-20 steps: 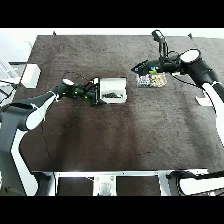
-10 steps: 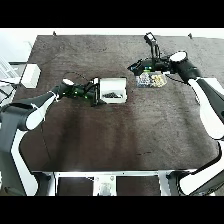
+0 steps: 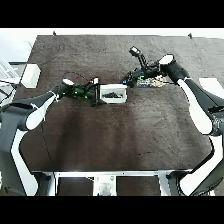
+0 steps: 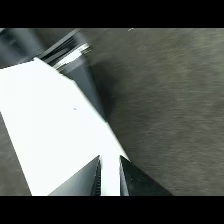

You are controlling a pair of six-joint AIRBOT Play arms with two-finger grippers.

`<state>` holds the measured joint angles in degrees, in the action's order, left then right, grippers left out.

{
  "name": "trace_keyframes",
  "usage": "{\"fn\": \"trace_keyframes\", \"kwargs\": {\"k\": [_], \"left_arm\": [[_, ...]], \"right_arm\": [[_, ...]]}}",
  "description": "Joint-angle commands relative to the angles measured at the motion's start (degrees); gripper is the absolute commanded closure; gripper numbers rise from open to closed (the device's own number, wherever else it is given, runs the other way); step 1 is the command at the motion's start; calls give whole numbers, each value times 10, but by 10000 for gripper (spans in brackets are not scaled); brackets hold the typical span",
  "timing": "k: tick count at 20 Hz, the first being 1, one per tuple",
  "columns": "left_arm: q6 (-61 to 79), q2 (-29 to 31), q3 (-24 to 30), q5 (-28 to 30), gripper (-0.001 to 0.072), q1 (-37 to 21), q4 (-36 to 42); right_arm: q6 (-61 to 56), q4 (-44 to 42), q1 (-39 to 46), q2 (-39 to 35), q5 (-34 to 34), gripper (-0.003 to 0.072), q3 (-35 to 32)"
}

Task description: Fold the box and place the chain.

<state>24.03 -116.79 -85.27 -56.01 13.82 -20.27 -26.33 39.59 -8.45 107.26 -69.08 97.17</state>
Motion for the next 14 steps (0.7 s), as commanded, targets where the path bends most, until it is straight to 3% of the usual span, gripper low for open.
{"fn": "trace_keyframes", "kwargs": {"k": [1,2,4,12,14], "left_arm": [[0,0,0,0,420,0,0],[0,0,0,0,420,0,0],[0,0,0,0,420,0,0],[0,0,0,0,420,0,0],[0,0,0,0,420,0,0]], "right_arm": [[16,14,-10,2,-75,529,8],[16,15,-13,2,-84,526,10],[16,16,-19,2,-90,406,11],[47,17,-52,2,-42,405,12],[59,36,-55,2,-26,354,12]]}}
